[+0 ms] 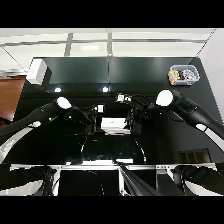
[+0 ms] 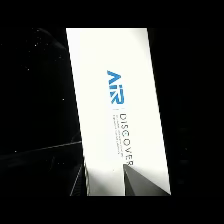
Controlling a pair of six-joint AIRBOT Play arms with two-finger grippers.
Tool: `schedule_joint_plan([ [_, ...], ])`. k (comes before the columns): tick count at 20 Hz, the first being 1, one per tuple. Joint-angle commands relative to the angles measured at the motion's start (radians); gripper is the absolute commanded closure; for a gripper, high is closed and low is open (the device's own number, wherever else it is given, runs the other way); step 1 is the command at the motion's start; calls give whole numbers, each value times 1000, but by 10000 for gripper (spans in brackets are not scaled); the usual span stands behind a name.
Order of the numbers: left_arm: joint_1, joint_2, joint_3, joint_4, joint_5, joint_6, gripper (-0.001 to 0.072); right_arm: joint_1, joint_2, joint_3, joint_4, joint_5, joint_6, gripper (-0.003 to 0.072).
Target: Fold the box and place the chain.
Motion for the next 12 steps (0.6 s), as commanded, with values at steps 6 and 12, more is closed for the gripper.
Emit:
schedule_joint_plan([
  [6,0,0,0,0,0,0,246,0,0,-40,0,8,25,378],
  [12,0,0,0,0,0,1,247,-26,40,3,8,74,190,377],
])
